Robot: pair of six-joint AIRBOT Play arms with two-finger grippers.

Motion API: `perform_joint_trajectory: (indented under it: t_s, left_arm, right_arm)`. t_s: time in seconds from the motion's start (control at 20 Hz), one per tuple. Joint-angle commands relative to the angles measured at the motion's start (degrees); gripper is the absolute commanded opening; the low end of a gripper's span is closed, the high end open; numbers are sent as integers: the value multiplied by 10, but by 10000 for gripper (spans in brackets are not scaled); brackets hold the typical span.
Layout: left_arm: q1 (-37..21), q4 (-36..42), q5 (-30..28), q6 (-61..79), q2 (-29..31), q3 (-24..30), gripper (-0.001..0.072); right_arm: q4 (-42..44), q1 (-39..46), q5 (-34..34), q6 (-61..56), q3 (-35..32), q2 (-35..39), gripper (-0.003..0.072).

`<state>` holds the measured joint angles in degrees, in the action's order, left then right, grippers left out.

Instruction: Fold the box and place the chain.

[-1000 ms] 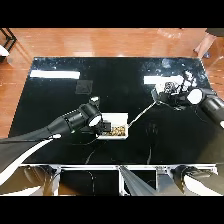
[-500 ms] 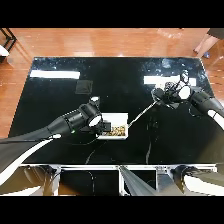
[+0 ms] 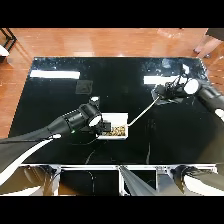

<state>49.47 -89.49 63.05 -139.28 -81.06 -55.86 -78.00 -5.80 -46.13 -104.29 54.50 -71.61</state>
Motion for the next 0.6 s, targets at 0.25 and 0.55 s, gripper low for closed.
perform_joint_trajectory:
  t_s: [0.25,0.55]
  left_arm:
    - [0,2,0,0,0,0,20]
    - [0,2,0,0,0,0,21]
  right_arm:
    - [118,0,-181,215,9,294,16]
    - [311,-1,-253,257,8,363,17]
